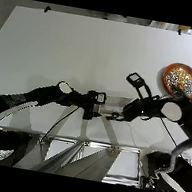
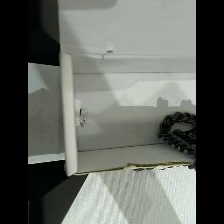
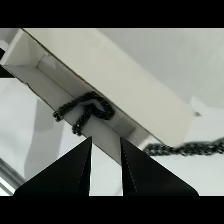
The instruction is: Fold the box and place the chain.
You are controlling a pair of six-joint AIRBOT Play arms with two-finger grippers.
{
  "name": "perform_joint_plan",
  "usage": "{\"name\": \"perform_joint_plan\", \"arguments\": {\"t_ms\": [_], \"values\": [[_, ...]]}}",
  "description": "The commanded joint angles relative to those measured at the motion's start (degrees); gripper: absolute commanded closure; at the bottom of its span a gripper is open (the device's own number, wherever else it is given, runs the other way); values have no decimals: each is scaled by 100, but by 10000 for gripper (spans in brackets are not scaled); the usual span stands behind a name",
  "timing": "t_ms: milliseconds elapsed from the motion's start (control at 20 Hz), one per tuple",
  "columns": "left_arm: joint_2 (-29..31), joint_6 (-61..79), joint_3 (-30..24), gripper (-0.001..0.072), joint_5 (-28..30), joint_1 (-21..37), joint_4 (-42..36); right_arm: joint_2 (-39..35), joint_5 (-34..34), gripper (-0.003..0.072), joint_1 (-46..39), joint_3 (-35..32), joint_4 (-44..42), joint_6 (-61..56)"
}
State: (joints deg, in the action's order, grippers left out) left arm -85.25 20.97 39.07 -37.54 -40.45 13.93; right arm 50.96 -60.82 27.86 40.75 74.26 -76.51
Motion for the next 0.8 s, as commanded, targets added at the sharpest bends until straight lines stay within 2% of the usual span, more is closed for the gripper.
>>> {"name": "perform_joint_plan", "arguments": {"t_ms": [0,100,250,300,350,400,450,650,750], "values": [[4,2,0,337,0,0,2,-146,-529,563,-651,422,223,-7],[4,2,0,337,0,0,2,-83,-424,642,-1259,417,584,332],[4,2,0,337,0,0,2,522,-35,645,-1834,389,848,704],[4,2,0,337,0,0,0,774,35,628,-1906,389,850,741],[4,2,0,337,2,0,2,1034,46,560,-1917,389,857,835],[4,2,0,337,2,0,0,1261,59,428,-1917,389,833,951],[4,2,0,337,-4,-2,2,1469,94,391,-1917,389,831,955],[4,2,0,337,-2,0,2,2013,203,397,-1917,389,868,957],[4,2,0,337,2,0,0,2232,216,444,-1910,389,852,957]]}}
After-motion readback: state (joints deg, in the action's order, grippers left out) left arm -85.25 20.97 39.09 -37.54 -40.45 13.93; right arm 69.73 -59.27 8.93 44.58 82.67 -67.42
